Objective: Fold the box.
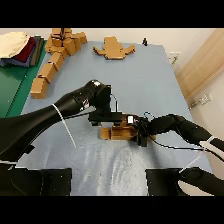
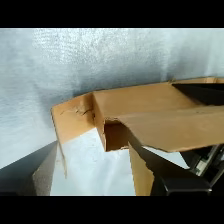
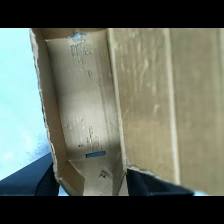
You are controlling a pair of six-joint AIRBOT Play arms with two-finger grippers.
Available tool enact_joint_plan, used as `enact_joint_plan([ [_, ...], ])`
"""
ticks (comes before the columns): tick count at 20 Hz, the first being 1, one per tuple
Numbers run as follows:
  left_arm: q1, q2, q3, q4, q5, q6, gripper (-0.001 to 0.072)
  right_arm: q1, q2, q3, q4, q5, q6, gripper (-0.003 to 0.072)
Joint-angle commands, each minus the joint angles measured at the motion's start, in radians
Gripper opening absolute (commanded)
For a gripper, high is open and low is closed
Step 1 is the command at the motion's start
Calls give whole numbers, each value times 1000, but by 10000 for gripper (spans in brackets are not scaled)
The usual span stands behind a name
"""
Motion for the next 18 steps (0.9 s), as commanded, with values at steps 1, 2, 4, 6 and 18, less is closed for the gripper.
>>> enact_joint_plan([
  [1, 43, 0, 23, -80, -56, 77, 700, 0, 0, 0, 3, 2, 0, 511],
  [2, 51, 0, 23, -95, -59, 100, 700, 0, 0, 0, 3, 2, 0, 511],
  [4, 82, 0, 23, -130, -92, 159, 699, 0, 0, 0, 3, 2, 0, 511],
  [6, 126, 5, 23, -155, -143, 203, 699, 0, 0, 0, 3, 2, 0, 511],
  [18, 550, 116, -98, -137, -233, 575, 114, 0, 0, 0, 3, 2, 0, 511],
])
